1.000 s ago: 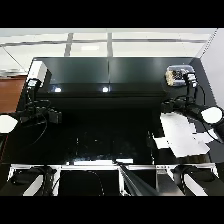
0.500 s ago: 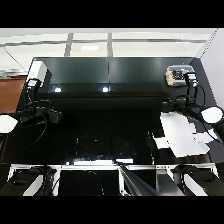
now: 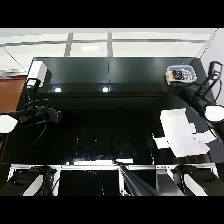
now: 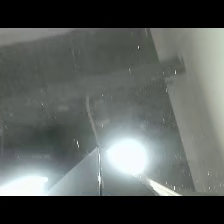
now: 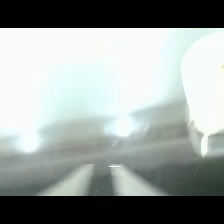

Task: Fold the box and place the chain.

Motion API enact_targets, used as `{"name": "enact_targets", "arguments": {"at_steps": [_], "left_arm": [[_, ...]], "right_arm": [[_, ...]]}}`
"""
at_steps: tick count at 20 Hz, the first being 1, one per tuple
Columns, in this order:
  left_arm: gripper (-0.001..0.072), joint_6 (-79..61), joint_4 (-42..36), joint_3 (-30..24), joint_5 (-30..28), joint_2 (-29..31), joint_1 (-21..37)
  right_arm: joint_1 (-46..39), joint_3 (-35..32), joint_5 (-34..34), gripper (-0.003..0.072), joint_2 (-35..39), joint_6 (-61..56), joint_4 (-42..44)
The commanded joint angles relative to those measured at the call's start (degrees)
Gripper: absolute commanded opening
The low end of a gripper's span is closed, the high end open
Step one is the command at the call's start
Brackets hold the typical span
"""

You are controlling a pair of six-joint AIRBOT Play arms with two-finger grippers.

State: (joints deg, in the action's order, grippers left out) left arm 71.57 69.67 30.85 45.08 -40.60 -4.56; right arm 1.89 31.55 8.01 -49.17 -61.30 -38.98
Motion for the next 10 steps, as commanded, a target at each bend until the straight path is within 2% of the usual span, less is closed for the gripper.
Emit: {"name": "enact_targets", "arguments": {"at_steps": [1, 3, 7, 8, 9, 10], "left_arm": [[0.0023, 0.0, -0.3, 0.0, -4.6, 0.0, 0.0], [0.0023, 0.0, -0.3, 0.0, -4.9, 0.0, 0.0], [0.0026, 0.0, -0.4, 0.0, -6.3, -0.4, 0.0], [0.0095, 0.0, -1.3, 0.0, -6.4, -0.5, 0.0], [0.0347, 0.0, -1.6, 0.0, -6.6, -0.8, 0.0], [0.072, 0.0, -1.9, 0.0, -6.7, -1.0, 0.0]], "right_arm": [[-2.3, 0.0, -5.5, 0.0717, -0.1, 4.6, -2.6], [-11.6, 2.3, 6.8, 0.0714, -2.3, 4.4, -8.3], [-42.9, 15.3, 36.6, 0.0713, -14.8, -9.0, -26.2], [-50.1, 18.6, 45.2, 0.0713, -18.4, -8.6, -27.2], [-55.7, 21.2, 52.9, 0.0713, -21.6, -7.1, -27.1], [-60.1, 23.2, 60.4, 0.0713, -24.7, -5.2, -26.9]]}}
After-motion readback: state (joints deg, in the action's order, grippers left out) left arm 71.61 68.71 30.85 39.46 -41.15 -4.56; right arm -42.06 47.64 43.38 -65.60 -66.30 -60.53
